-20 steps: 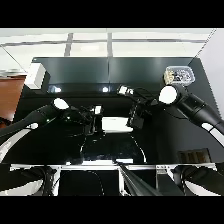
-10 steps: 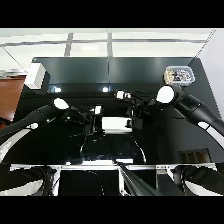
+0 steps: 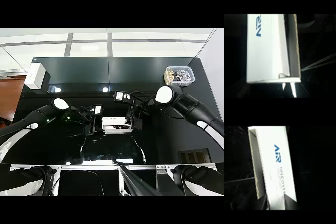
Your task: Fold the box and place the chain.
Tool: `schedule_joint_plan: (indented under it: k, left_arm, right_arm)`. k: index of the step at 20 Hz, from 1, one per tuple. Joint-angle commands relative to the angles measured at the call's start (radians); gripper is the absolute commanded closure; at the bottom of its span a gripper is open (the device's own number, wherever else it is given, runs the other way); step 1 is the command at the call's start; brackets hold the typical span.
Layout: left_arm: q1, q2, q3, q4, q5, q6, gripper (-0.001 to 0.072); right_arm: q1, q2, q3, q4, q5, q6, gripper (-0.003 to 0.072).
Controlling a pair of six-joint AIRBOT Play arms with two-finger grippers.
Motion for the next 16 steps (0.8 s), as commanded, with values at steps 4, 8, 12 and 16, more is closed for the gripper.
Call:
schedule_joint_plan:
  k: [4, 8, 12, 16]
  left_arm:
    - [-0.001, -0.001, 0.001, 0.000, 0.000, 0.002, 0.0287]
    - [-0.001, -0.001, 0.001, 0.000, 0.000, 0.002, 0.0287]
    - [-0.001, -0.001, 0.001, 0.001, 0.000, 0.002, 0.0286]
    - [-0.002, -0.001, 0.001, 0.003, 0.000, 0.002, 0.0286]
  right_arm:
    - [0.000, -0.001, 0.000, -0.003, 0.019, -0.001, 0.0450]
    - [0.001, -0.001, -0.001, -0.019, 0.020, -0.001, 0.0449]
    - [0.001, -0.001, -0.001, -0.034, 0.019, -0.001, 0.0400]
    - [0.001, -0.003, -0.008, -0.034, 0.021, -0.001, 0.0400]
